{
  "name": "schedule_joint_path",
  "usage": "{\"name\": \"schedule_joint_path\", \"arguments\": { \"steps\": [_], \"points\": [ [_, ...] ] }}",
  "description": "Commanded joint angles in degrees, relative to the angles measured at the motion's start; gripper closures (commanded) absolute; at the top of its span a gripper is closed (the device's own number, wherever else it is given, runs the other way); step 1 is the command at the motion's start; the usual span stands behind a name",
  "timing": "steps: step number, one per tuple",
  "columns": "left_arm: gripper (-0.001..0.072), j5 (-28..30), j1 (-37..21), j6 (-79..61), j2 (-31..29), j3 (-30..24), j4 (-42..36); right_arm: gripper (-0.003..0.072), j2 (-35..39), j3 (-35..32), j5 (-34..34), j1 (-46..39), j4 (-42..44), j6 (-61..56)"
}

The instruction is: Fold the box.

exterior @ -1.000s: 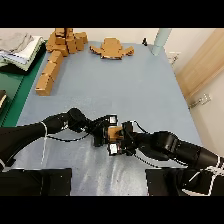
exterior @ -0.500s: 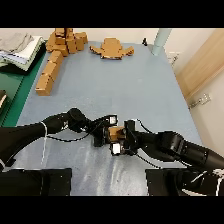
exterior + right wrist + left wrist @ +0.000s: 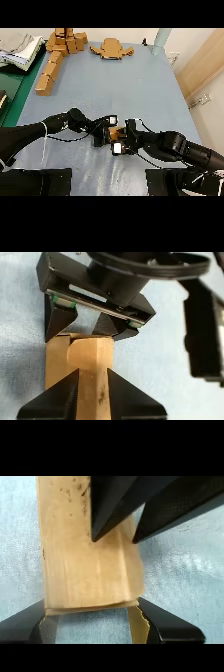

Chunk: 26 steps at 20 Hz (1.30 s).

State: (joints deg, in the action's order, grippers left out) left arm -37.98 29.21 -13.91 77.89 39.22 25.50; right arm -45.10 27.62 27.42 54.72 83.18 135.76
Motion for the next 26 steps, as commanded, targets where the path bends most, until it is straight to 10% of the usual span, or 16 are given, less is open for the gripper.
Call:
{"name": "schedule_joint_path", "arguments": {
  "steps": [1,26],
  "points": [
    [0.0111,0.0,0.0,0.0,0.0,0.0,0.0,0.0424,0.3,0.0,-1.0,0.0,-0.9,-0.1],
    [0.0111,0.0,0.0,0.0,0.0,0.0,0.0,0.0602,-2.1,0.0,1.8,0.0,3.5,-0.2]
  ]
}}
